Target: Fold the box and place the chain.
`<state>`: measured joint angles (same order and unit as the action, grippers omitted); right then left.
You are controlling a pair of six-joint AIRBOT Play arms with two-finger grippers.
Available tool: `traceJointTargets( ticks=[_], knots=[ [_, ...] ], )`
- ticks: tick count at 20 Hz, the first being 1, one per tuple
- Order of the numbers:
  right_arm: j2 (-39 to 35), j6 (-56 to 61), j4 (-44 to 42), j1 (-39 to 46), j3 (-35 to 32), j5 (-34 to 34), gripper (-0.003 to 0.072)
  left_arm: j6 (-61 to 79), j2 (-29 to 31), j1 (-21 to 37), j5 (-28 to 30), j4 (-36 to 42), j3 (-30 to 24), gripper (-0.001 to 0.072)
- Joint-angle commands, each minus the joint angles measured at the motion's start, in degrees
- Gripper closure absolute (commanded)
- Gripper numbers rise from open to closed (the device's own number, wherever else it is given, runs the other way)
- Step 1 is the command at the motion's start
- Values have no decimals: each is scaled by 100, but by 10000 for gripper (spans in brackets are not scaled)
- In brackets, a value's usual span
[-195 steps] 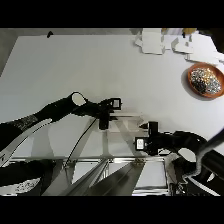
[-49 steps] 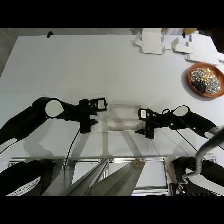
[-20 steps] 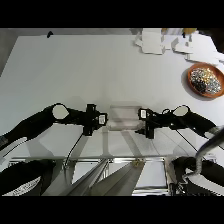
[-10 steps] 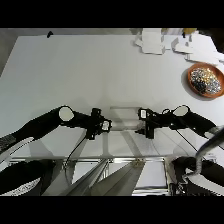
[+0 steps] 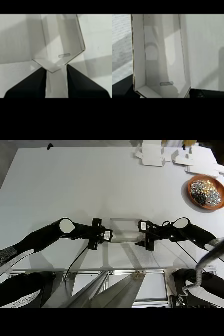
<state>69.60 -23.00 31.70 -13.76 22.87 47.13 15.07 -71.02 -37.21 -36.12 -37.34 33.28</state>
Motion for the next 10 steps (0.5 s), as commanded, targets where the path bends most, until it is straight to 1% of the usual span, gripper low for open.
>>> traceJointTargets(
  ticks=[1,4,6,8,10],
  knots=[
    [-4,0,-2,2,-2,0,350,37,-4,-4,101,232,4,460],
    [-4,0,-2,2,-2,0,350,39,-7,-55,118,407,4,462],
    [-4,0,-2,2,-2,2,350,39,-55,-195,118,522,4,461],
    [-4,0,-2,2,-2,0,350,37,-109,-289,72,538,4,458],
    [-4,0,-2,2,-2,0,350,35,-92,-254,28,516,4,455]
  ],
)
